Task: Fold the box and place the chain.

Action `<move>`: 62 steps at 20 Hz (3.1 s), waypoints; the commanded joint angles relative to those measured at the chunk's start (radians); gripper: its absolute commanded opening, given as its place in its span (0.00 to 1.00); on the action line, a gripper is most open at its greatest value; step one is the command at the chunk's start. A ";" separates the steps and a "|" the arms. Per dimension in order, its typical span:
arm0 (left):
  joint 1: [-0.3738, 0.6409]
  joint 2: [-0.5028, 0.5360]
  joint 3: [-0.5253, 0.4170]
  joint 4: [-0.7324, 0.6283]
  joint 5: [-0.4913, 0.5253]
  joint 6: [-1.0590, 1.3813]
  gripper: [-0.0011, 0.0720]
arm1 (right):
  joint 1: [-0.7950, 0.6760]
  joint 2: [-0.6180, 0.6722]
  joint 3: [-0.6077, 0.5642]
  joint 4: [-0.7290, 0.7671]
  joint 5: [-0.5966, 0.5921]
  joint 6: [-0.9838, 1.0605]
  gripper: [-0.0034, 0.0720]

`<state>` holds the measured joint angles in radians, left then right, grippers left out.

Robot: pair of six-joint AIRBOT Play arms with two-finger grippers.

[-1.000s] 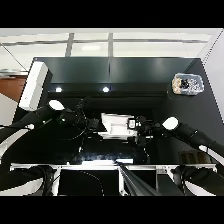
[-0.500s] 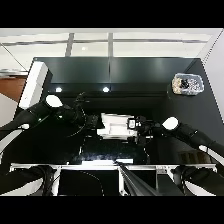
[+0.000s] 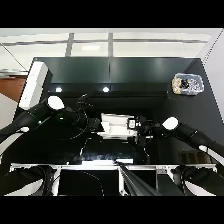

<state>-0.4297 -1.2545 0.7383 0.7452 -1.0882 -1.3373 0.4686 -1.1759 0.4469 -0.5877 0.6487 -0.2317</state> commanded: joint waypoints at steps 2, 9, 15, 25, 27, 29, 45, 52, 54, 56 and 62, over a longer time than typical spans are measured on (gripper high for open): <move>-0.029 0.002 0.013 0.043 0.040 -0.053 0.64 | 0.001 0.000 0.000 0.000 0.000 0.000 0.67; -0.127 0.002 0.088 0.260 0.093 -0.251 0.64 | 0.001 0.000 0.000 0.000 0.000 0.000 0.67; -0.199 0.002 0.109 0.324 0.141 -0.409 0.64 | 0.001 0.000 0.000 0.000 0.000 0.000 0.67; -0.233 0.002 0.109 0.410 0.146 -0.557 0.55 | 0.001 0.000 0.000 0.000 0.000 0.000 0.67; -0.238 0.002 0.109 0.448 0.146 -0.593 0.55 | 0.001 0.000 0.000 0.000 0.000 0.000 0.67; -0.262 0.001 0.110 0.505 0.148 -0.647 0.55 | 0.001 0.000 0.000 0.000 0.000 0.000 0.67; -0.390 -0.003 0.158 0.661 0.130 -0.818 0.33 | 0.001 0.000 0.000 0.000 0.000 0.000 0.67; -0.408 -0.069 0.183 0.692 0.097 -0.849 0.33 | 0.001 0.000 0.000 0.000 0.000 0.000 0.67; -0.418 -0.086 0.203 0.737 0.090 -0.893 0.32 | 0.001 0.000 0.000 0.000 0.000 0.000 0.67; -0.415 -0.099 0.214 0.743 0.092 -0.917 0.32 | 0.001 0.000 0.000 0.000 0.000 0.000 0.67; -0.414 -0.164 0.281 0.739 0.076 -0.945 0.26 | 0.001 0.000 0.000 0.000 0.000 0.000 0.67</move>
<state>-0.8425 -1.3884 0.9863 1.4841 -1.0050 -2.2635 0.4686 -1.1763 0.4473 -0.5880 0.6491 -0.2310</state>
